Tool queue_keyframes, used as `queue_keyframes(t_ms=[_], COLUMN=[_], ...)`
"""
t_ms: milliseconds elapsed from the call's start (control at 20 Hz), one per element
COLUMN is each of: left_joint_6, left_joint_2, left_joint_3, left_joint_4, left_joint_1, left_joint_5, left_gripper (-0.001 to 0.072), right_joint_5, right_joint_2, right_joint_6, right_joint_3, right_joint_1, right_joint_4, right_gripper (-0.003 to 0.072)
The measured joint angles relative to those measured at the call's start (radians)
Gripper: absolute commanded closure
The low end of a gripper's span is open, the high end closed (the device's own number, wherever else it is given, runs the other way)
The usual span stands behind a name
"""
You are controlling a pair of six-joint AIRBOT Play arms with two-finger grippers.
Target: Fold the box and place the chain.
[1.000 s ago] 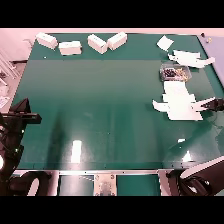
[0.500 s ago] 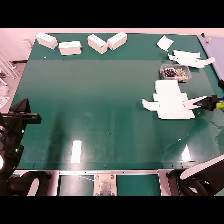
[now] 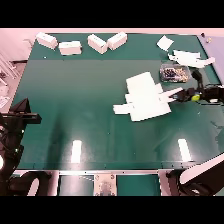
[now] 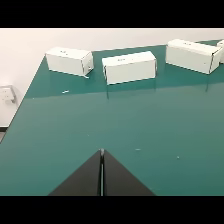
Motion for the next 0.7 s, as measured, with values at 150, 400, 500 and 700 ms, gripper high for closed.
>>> queue_keyframes(t_ms=[150, 400, 500, 700], left_joint_6=[0.0, 0.0, 0.0, 0.0], left_joint_2=[0.0, 0.0, 0.0, 0.0], left_joint_3=[0.0, 0.0, 0.0, 0.0], left_joint_4=[0.0, 0.0, 0.0, 0.0], left_joint_1=[0.0, 0.0, 0.0, 0.0], left_joint_5=[0.0, 0.0, 0.0, 0.0], left_gripper=[0.0685, 0.0685, 0.0685, 0.0685], right_joint_5=[-0.156, -0.332, -0.373, -0.466], right_joint_2=[0.124, 0.277, 0.297, 0.313], right_joint_6=[-0.061, -0.138, -0.151, -0.154], right_joint_3=[-0.156, -0.404, -0.463, -0.529], right_joint_1=[0.09, 0.172, 0.196, 0.264], right_joint_4=[0.086, 0.206, 0.254, 0.313], right_gripper=[0.0683, 0.068, 0.0681, 0.0681])
